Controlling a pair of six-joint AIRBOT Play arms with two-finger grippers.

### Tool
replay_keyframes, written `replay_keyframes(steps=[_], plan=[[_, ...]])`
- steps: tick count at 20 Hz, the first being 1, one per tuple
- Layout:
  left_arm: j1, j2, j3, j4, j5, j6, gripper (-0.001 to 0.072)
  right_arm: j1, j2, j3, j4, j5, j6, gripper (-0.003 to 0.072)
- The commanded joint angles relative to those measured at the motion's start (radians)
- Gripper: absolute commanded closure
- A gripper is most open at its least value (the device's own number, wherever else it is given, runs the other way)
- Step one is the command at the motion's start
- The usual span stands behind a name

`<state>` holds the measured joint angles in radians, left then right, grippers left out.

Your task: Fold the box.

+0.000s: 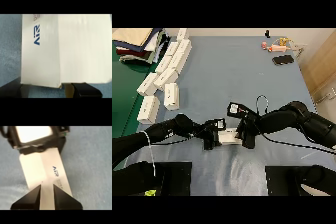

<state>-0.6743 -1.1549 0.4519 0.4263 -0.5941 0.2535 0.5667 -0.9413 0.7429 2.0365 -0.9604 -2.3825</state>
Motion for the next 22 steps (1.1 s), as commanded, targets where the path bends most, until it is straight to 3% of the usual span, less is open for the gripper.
replay_keyframes(steps=[1,4,5,7,8,9,19,22], plan=[[0.000,0.000,0.000,0.000,0.000,0.000,0.0183,0.067,-0.006,-0.001,-0.035,0.013,-0.090,0.0364],[0.000,0.000,0.000,0.000,0.000,0.000,0.0182,0.082,-0.033,-0.001,-0.106,0.072,-0.090,0.0353],[0.000,0.000,0.000,0.000,0.000,0.000,0.0183,0.082,-0.043,-0.001,-0.111,0.085,-0.091,0.0269],[0.000,0.000,0.000,0.000,0.000,0.000,0.0183,0.084,-0.063,0.000,-0.111,0.091,-0.099,0.0250],[0.000,0.000,0.000,0.000,0.000,0.000,0.0183,0.084,-0.072,0.000,-0.112,0.092,-0.100,0.0146],[0.000,0.000,0.000,0.000,0.000,0.000,0.0183,0.084,-0.080,0.000,-0.111,0.092,-0.114,0.0097],[0.000,0.000,0.000,0.000,0.000,0.000,0.0183,0.084,-0.088,0.000,-0.114,0.159,-0.121,0.0100],[0.000,0.000,0.000,0.000,0.000,0.000,0.0183,0.108,-0.088,0.000,-0.187,0.159,-0.121,0.0101]])
